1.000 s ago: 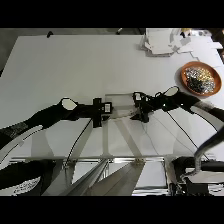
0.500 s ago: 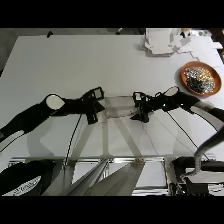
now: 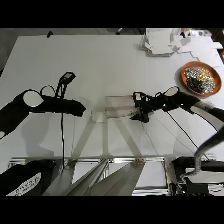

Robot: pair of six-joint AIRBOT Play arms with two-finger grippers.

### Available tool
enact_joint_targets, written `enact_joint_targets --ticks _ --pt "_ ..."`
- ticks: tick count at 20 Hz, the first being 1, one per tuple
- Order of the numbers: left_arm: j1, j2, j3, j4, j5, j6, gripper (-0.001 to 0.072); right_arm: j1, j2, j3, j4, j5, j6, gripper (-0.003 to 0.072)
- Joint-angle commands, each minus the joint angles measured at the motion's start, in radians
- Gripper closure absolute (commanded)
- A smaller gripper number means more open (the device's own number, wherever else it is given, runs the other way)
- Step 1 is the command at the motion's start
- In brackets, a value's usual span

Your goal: Fold the box and place the chain.

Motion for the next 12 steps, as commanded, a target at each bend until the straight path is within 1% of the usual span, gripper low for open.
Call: enact_joint_targets --ticks 1,3,5,7,10,12 --pt "-0.021 -0.138 0.000 -0.018 -0.039 -0.102 0.0703 0.000 0.001 0.000 0.000 0.000 0.000 0.0297" --pt "-0.056 -0.217 0.000 -0.060 -0.012 -0.098 0.0703 0.000 0.001 0.000 0.000 0.000 0.000 0.0297" --pt "-0.085 -0.264 0.000 -0.106 0.008 -0.047 0.0703 0.000 0.001 0.000 0.000 0.000 0.000 0.0297" --pt "-0.106 -0.269 0.000 -0.158 0.031 0.001 0.0703 0.000 0.001 0.000 0.000 0.000 0.000 0.0297" --pt "-0.113 -0.258 0.000 -0.234 0.061 0.033 0.0703 0.000 0.001 0.000 0.000 0.000 0.000 0.0297" --pt "-0.113 -0.233 0.000 -0.237 0.063 0.033 0.0703 0.000 0.001 0.000 0.000 0.000 0.000 0.0297"
